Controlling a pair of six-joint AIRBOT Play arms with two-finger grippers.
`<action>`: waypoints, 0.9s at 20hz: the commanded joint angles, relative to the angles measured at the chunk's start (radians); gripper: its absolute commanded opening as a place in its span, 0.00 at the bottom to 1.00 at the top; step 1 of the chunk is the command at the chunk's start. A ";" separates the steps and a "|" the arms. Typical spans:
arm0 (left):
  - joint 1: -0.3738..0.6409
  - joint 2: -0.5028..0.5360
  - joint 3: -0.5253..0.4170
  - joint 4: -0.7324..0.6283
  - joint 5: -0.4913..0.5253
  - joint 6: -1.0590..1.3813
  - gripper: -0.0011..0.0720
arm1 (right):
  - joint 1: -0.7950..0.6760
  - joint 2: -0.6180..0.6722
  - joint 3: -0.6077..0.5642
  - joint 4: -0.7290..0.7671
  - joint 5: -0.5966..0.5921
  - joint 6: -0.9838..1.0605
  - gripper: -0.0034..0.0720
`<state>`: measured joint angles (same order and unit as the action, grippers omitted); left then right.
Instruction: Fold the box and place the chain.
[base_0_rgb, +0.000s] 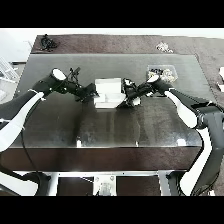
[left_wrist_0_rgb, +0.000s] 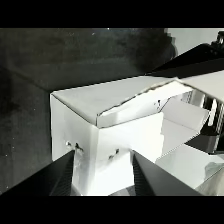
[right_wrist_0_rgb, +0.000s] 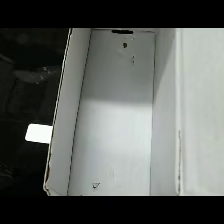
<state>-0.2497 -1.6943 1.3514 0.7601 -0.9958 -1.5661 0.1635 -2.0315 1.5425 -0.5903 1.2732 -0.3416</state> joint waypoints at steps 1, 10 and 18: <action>-0.007 -0.001 0.017 0.020 -0.001 -0.006 0.59 | 0.000 0.000 0.000 0.000 0.000 0.000 0.79; -0.029 -0.058 0.068 0.049 -0.061 -0.023 0.59 | 0.000 0.000 0.000 0.000 0.000 0.000 0.79; -0.041 -0.072 0.117 0.154 -0.088 -0.105 0.59 | 0.000 0.000 0.000 0.000 0.000 0.000 0.79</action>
